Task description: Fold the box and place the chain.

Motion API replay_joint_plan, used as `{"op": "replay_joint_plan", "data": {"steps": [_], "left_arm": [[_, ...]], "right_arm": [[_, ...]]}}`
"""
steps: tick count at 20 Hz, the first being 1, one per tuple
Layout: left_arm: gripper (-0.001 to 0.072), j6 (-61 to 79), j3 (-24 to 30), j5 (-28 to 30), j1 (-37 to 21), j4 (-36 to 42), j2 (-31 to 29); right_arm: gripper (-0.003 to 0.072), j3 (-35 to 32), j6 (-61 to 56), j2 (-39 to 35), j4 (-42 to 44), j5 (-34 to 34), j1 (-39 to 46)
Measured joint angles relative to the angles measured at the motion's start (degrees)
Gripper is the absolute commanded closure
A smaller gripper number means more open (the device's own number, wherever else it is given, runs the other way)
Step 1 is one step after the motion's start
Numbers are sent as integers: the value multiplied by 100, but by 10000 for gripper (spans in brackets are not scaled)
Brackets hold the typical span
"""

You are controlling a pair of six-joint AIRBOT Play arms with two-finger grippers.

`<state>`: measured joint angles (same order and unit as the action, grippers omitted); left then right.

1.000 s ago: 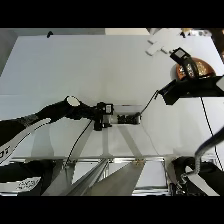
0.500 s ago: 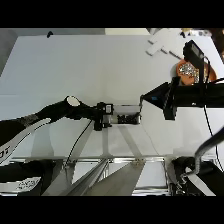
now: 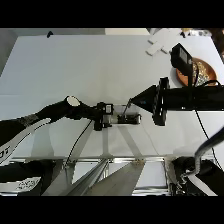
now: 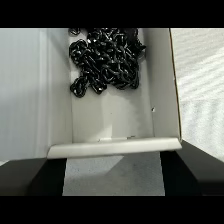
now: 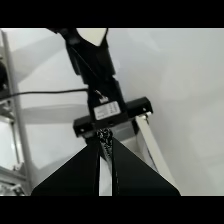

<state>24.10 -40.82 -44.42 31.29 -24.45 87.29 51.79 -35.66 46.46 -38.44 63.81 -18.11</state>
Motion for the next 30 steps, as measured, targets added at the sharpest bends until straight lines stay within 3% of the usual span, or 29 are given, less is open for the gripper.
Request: {"op": "replay_joint_plan", "data": {"steps": [10,11,12,14,18,21,27,28,30], "left_arm": [[698,0,0,0,0,-2,0],[698,0,0,0,0,-2,0],[698,0,0,0,0,-2,0],[698,0,0,0,0,-2,0],[698,0,0,0,0,-2,0],[698,0,0,0,0,-2,0],[698,0,0,0,0,-2,0],[698,0,0,0,0,-2,0],[698,0,0,0,0,-2,0]], "right_arm": [[667,-378,179,1985,-844,-208,-46],[655,-389,219,2083,-874,-203,-46],[587,-396,238,2155,-879,-208,-46],[565,-407,275,2236,-918,-203,-46],[566,-417,385,2111,-953,-138,-46],[568,-417,734,1593,-1091,-114,74],[578,-776,1447,776,-1447,-299,1095],[567,-951,1563,763,-1460,-334,1198],[386,-1353,1954,809,-1449,-507,1298]]}}
